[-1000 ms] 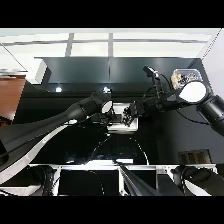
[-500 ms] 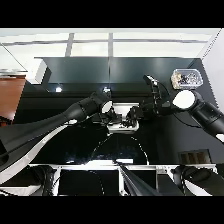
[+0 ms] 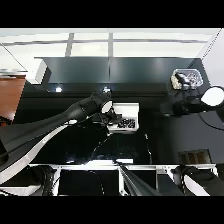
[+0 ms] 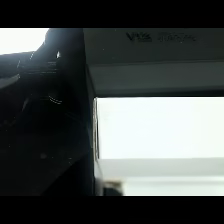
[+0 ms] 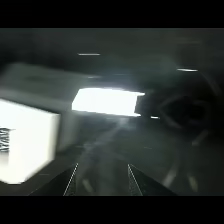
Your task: Fold the box and place the chain.
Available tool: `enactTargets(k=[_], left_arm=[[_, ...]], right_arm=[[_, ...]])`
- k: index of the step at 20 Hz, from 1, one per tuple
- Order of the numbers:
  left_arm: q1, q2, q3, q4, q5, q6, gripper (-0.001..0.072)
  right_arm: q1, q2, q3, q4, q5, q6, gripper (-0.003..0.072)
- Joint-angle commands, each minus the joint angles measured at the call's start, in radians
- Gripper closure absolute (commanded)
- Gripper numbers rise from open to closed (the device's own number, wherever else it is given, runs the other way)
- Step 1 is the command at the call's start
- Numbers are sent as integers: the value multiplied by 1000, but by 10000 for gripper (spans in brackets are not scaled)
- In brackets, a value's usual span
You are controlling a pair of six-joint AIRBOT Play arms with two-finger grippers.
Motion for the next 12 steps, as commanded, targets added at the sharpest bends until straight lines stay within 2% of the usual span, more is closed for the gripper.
enactTargets(k=[1, 9, 10, 11, 12], left_arm=[[0, -2, 0, -2, 17, -1, 684], [0, 2, 1, 4, -2, -9, 676], [0, 14, 2, 5, -1, -9, 548], [0, 33, 2, 9, -1, -9, 332], [1, 55, 2, 18, -11, -5, 200]], right_arm=[[-91, 34, -31, -107, 29, 13, 315], [-31, 33, -136, -13, -128, -16, 315], [-31, 33, -136, -5, -138, -16, 315], [-31, 33, -136, -2, -143, -16, 315], [-31, 33, -136, -3, -145, -16, 315]])
